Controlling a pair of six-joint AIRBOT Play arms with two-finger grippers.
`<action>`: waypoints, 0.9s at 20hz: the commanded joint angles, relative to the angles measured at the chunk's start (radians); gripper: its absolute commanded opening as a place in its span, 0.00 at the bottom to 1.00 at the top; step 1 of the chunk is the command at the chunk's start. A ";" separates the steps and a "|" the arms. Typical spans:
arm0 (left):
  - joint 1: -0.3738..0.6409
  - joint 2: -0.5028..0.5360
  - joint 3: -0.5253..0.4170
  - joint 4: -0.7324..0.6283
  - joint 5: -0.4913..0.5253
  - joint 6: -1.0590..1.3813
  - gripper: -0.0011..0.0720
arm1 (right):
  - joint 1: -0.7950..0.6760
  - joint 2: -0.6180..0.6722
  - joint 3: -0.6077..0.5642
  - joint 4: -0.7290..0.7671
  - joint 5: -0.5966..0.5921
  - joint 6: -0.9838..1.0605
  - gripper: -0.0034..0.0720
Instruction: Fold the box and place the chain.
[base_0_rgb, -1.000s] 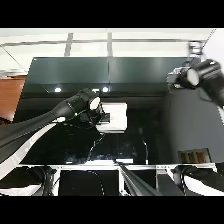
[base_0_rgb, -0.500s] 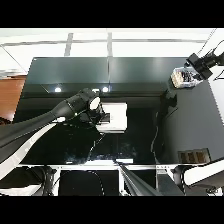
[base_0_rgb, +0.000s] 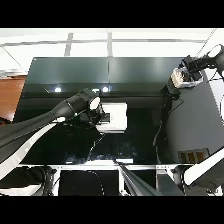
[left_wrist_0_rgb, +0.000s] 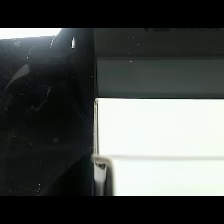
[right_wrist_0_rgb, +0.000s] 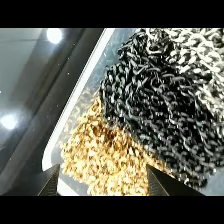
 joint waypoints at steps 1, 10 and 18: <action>0.000 0.000 0.001 0.000 -0.006 0.000 0.05 | 0.001 -0.026 0.004 0.038 -0.029 0.001 0.85; 0.000 0.000 0.001 0.000 -0.007 0.000 0.05 | 0.011 -0.023 0.047 0.071 0.087 -0.197 0.06; 0.000 0.000 0.001 0.000 -0.006 0.000 0.05 | 0.013 0.369 0.047 0.028 0.156 -0.491 0.06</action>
